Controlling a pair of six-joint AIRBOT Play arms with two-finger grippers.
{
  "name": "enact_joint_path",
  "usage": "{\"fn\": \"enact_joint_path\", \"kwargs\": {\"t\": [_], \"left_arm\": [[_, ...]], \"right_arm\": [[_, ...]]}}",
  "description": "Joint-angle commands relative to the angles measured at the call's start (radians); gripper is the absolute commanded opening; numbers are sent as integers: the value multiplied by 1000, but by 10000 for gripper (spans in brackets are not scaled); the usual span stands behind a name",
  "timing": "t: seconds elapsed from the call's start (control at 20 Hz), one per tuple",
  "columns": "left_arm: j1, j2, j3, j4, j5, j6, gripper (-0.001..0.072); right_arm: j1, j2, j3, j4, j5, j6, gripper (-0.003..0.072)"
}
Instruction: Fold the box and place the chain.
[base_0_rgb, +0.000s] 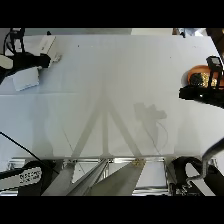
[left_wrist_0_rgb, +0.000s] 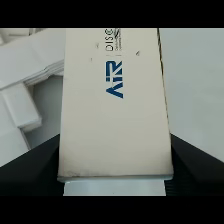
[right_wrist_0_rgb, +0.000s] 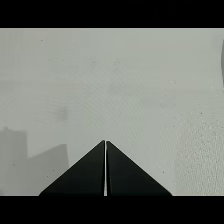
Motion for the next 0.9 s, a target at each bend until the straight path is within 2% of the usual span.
{"fn": "enact_joint_path", "kwargs": {"t": [0.0, 0.15, 0.3, 0.7, 0.85], "left_arm": [[4, 5, -124, 103, 108, -150, -5], [4, 14, -249, 97, 211, -168, -4], [4, 11, -308, 97, 215, -160, -3], [-31, -50, -315, 98, 171, -140, 3], [-31, -63, -315, 98, 167, -141, 60]], "right_arm": [[-1, 1, 1, 0, 0, 0, 7], [-1, 1, 1, 0, 0, 0, 7], [-1, 1, 1, 0, 0, 0, 7], [-1, 1, 1, 0, 0, 0, 7], [-1, 1, 1, 0, 0, 0, 7]]}}
